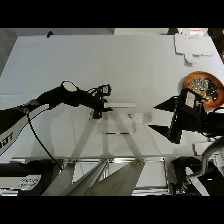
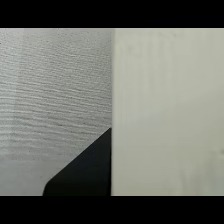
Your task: Fold the box and place the chain.
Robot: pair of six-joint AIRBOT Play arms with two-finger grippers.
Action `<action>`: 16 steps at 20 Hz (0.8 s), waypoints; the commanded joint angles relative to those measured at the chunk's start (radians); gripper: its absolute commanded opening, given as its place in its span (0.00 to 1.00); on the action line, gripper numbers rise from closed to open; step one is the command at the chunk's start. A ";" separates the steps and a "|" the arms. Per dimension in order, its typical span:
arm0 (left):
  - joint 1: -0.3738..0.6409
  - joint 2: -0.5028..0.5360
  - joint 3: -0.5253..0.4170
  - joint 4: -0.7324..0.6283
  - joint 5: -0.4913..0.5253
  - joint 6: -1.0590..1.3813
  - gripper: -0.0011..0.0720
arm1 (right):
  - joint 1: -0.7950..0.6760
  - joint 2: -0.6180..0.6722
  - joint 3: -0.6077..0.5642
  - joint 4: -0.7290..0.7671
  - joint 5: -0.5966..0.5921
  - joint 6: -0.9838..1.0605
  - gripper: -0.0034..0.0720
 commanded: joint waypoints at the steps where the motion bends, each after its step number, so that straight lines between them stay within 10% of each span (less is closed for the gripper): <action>1: 0.000 -0.001 -0.001 0.000 0.000 0.000 0.03 | 0.001 -0.018 -0.088 0.001 -0.079 -0.093 0.93; 16: 0.000 -0.001 -0.001 0.000 0.000 0.000 0.03 | 0.151 -0.514 -0.196 0.116 -0.474 -0.640 0.93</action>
